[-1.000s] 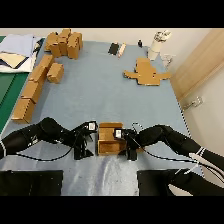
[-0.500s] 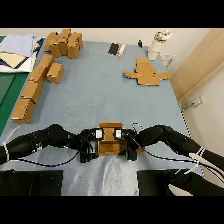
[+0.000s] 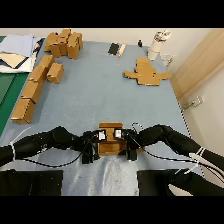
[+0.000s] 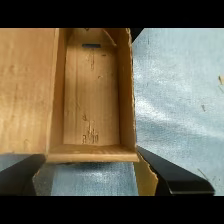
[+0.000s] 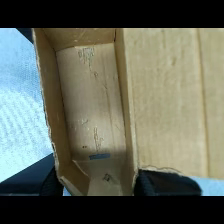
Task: Fold the box.
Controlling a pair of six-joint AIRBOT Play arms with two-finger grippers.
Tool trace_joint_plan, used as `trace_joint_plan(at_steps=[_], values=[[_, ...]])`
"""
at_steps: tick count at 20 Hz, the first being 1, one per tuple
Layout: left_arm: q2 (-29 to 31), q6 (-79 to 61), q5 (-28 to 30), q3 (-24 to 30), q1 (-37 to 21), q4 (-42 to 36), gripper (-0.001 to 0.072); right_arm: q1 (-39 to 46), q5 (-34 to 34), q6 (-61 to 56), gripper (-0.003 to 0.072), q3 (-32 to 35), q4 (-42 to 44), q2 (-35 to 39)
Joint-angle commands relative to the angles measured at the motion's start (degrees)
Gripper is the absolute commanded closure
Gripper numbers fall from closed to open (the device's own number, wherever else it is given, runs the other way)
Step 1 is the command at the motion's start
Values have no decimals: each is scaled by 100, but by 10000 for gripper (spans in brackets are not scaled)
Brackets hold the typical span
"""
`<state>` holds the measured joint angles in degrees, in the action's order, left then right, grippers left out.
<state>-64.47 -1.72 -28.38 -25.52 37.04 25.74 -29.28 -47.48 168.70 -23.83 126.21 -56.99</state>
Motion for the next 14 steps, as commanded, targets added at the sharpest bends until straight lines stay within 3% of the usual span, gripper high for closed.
trace_joint_plan(at_steps=[1,8,10,14], values=[[-127,0,142,-15,15,-122,12,0,2,-2,184,-2,2,-2],[-127,-140,140,-15,15,-197,15,0,2,0,184,-2,2,-2],[-127,-367,120,-15,15,-197,254,0,2,-2,184,0,2,-2],[-127,-389,120,-15,15,-197,258,0,2,-2,184,0,0,-2]])
